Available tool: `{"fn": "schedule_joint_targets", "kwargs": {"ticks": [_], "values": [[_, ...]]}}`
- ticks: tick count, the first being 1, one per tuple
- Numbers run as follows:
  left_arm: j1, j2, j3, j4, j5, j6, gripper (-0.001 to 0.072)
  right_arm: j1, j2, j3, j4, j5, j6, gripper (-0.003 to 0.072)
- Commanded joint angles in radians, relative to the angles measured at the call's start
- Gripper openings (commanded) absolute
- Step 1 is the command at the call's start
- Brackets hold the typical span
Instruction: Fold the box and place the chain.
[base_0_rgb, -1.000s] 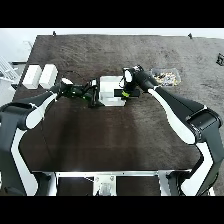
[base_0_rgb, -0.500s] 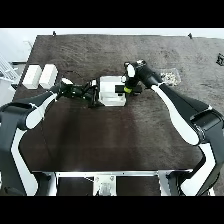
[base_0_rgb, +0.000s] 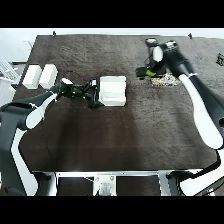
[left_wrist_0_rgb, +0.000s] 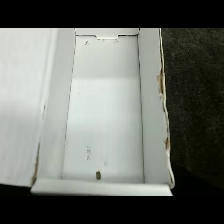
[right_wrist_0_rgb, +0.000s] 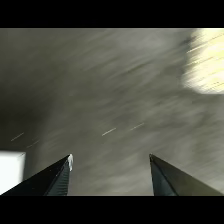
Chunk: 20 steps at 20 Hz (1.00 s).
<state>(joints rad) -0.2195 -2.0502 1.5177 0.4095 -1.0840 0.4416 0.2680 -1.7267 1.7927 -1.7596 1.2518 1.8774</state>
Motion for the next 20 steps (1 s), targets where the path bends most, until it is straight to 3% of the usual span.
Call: {"fn": "schedule_joint_targets", "kwargs": {"ticks": [1,4,7,14,15,16,20], "values": [[0.001,0.001,0.000,0.001,0.001,0.000,0.0579,-0.152,0.003,0.001,0.080,-0.104,-0.179,0.0570],[0.001,0.001,0.000,0.001,0.002,0.000,0.0579,-0.272,-0.030,0.001,0.210,-0.162,-0.268,0.0570],[0.001,0.001,0.000,0.001,0.002,0.000,0.0579,-0.334,-0.079,0.001,0.242,-0.183,-0.333,0.0570],[0.001,0.001,0.000,0.001,0.002,0.000,0.0579,-0.348,-0.191,0.002,0.328,-0.253,-0.443,0.0569],[0.001,0.001,0.000,0.001,0.002,0.000,0.0579,-0.348,-0.201,0.002,0.339,-0.252,-0.454,0.0558],[0.001,0.001,0.000,0.001,0.002,0.000,0.0579,-0.348,-0.207,0.002,0.339,-0.253,-0.463,0.0487],[0.001,0.001,0.000,0.001,0.002,0.000,0.0579,-0.345,-0.217,0.002,0.339,-0.262,-0.476,0.0482]]}}
